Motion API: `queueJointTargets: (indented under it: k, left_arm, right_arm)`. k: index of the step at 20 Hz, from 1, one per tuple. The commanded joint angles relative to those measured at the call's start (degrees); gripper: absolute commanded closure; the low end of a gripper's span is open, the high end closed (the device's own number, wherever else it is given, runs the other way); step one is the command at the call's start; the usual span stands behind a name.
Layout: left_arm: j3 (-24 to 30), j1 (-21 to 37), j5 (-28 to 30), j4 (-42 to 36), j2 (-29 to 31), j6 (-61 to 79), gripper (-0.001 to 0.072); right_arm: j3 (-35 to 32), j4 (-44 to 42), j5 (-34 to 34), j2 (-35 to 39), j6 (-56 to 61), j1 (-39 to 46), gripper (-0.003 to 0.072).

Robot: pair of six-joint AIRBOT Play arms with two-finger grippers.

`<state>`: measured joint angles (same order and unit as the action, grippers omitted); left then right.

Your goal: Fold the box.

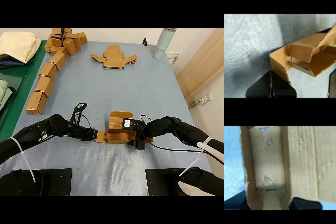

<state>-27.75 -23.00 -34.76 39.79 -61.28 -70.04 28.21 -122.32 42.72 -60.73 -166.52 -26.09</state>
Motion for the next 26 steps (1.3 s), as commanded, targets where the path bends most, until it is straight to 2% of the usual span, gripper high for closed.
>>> queueJointTargets:
  k: [1, 6, 9, 16, 17, 18, 26]
  left_arm:
    - [0.0, -0.2, 0.2, -1.3, -0.9, 0.7, 0.0699]
    - [-1.9, -0.2, -3.2, -7.9, -1.1, 6.1, 0.0699]
    - [-4.4, -0.2, -5.8, -8.1, -1.1, 6.0, 0.0698]
    - [-5.8, -0.2, -6.4, -8.1, -1.6, 6.0, 0.0696]
    - [-5.8, -0.2, -6.8, -8.2, -2.0, 6.2, 0.0531]
    - [-5.9, -0.2, -7.3, -8.2, -2.7, 6.2, 0.0285]
    - [-9.2, -0.1, -8.6, -7.2, -4.0, 6.2, 0.0292]
  right_arm:
    - [0.0, 0.0, 0.0, 0.0, 0.0, 0.0, 0.0111]
    - [0.0, 0.0, 0.0, 0.0, 0.0, 0.0, 0.0111]
    - [0.0, 0.0, 0.0, 0.0, 0.0, 0.0, 0.0111]
    - [0.0, 0.0, 0.0, 0.0, 0.0, 0.0, 0.0111]
    - [0.0, 0.0, 0.0, 0.0, 0.0, 0.0, 0.0111]
    - [0.0, 0.0, 0.0, 0.0, 0.0, 0.0, 0.0111]
    - [0.0, 0.0, 0.0, 0.0, 0.0, 0.0, 0.0111]
